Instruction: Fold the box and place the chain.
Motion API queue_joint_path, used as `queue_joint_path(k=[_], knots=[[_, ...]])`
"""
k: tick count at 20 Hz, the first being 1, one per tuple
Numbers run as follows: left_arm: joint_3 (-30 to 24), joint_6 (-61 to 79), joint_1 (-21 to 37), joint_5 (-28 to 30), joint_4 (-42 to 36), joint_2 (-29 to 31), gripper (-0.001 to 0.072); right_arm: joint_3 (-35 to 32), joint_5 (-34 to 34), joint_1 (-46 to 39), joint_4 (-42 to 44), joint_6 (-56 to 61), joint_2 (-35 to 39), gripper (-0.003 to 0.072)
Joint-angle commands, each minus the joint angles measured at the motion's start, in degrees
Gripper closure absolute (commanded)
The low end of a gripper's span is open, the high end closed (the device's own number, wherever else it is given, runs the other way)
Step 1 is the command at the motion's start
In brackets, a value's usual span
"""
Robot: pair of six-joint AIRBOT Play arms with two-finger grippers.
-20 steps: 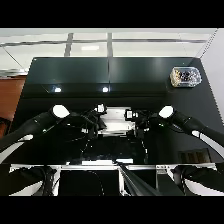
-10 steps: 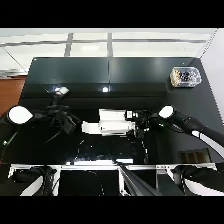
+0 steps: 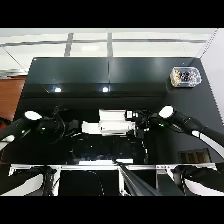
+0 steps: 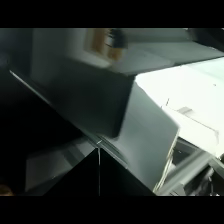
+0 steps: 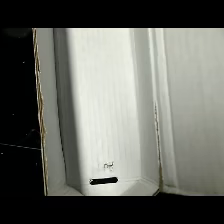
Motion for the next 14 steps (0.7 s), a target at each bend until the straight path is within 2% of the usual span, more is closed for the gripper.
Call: queue_joint_path(k=[1, 3, 4, 5, 6, 11, 14], knots=[[4.48, 4.52, -4.59, -2.14, -5.09, -7.02, 0.0686, 0.04, 0.02, 0.04, -0.02, 0.00, -0.04, 0.0337], [7.74, 4.63, -5.81, -6.91, -4.96, -8.48, 0.0682, 0.04, 0.02, 0.04, -0.02, 0.00, -0.04, 0.0337], [9.01, 5.07, -5.86, -8.52, -4.81, -8.59, 0.0591, 0.04, 0.02, 0.04, 0.00, 0.02, -0.04, 0.0337], [10.14, 5.27, -5.84, -9.57, -4.81, -8.59, 0.0356, 0.04, 0.02, 0.02, 0.00, 0.00, -0.04, 0.0337], [11.34, 5.31, -5.73, -10.40, -4.79, -8.59, 0.0159, 0.04, 0.02, 0.02, 0.00, 0.02, -0.04, 0.0337], [15.63, 5.11, -6.84, -11.47, -4.90, -8.59, 0.0148, 0.04, 0.02, 0.04, 0.00, 0.00, -0.04, 0.0337], [17.18, 1.53, -10.75, -11.23, -3.98, -8.59, 0.0157, 0.04, 0.02, 0.02, -0.02, 0.00, -0.04, 0.0337]])
